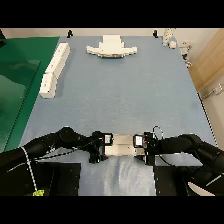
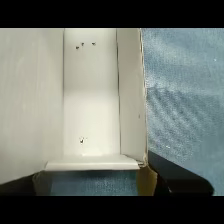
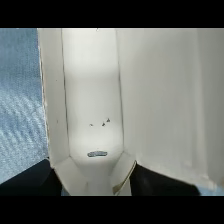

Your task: Fold the box.

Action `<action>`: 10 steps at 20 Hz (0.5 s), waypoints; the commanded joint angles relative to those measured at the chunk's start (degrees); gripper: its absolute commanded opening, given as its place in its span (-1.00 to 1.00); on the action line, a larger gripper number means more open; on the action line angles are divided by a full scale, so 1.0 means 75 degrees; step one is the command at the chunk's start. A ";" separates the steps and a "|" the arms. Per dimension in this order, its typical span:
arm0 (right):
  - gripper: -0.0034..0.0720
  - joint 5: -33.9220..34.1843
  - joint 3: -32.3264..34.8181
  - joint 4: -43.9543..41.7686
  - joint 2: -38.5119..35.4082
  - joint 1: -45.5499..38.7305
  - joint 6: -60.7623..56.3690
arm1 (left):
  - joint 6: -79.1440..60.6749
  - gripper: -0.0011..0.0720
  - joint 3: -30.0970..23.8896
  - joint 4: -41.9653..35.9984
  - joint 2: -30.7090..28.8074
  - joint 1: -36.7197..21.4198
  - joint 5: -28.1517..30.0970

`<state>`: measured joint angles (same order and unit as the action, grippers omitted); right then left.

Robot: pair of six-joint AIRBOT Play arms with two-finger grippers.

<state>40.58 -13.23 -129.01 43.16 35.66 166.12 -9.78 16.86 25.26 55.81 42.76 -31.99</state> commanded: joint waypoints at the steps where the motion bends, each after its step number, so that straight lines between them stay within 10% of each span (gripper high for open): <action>1: 0.52 -0.0003 -0.0003 0.0000 0.0000 0.0003 0.0000 | 0.0090 0.49 0.0003 0.0058 0.0003 0.0012 0.0015; 10: 0.52 -0.0003 -0.0003 -0.0003 -0.0003 0.0003 0.0000 | 0.0108 0.45 0.0003 0.0064 0.0000 0.0009 0.0015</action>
<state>40.60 -13.23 -129.01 43.16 35.66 166.15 -9.02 16.86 25.69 55.81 42.83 -31.86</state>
